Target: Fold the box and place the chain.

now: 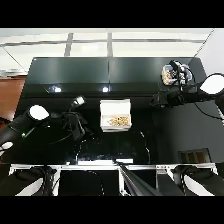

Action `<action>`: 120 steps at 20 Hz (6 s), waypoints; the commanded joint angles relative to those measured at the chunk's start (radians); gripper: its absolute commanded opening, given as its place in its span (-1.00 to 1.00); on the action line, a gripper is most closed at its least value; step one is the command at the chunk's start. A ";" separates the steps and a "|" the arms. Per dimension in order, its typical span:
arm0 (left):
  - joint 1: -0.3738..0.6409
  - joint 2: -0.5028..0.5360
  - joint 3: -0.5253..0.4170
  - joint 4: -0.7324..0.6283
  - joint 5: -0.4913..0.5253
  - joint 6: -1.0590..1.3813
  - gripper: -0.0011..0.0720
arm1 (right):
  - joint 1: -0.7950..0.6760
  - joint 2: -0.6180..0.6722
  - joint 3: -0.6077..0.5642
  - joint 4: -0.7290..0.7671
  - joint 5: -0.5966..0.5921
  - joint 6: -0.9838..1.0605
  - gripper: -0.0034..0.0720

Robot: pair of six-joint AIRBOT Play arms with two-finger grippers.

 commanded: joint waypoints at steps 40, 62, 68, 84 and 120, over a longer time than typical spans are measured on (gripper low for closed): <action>-0.113 -0.388 0.244 -0.149 0.106 0.531 0.97 | 0.000 -0.001 0.000 0.002 -0.047 0.018 -0.18; -0.169 -0.388 0.245 -0.153 0.111 0.538 0.03 | 0.164 -0.203 -0.037 0.416 -0.217 -0.869 0.96; -0.169 -0.388 0.245 -0.153 0.110 0.538 0.03 | 0.180 -0.177 -0.070 0.344 -0.080 -1.133 0.96; -0.169 -0.388 0.245 -0.153 0.110 0.538 0.03 | 0.200 -0.182 -0.125 0.339 -0.079 -1.293 0.96; -0.169 -0.388 0.245 -0.153 0.110 0.538 0.03 | 0.287 -0.168 -0.082 0.214 -0.203 -1.254 0.34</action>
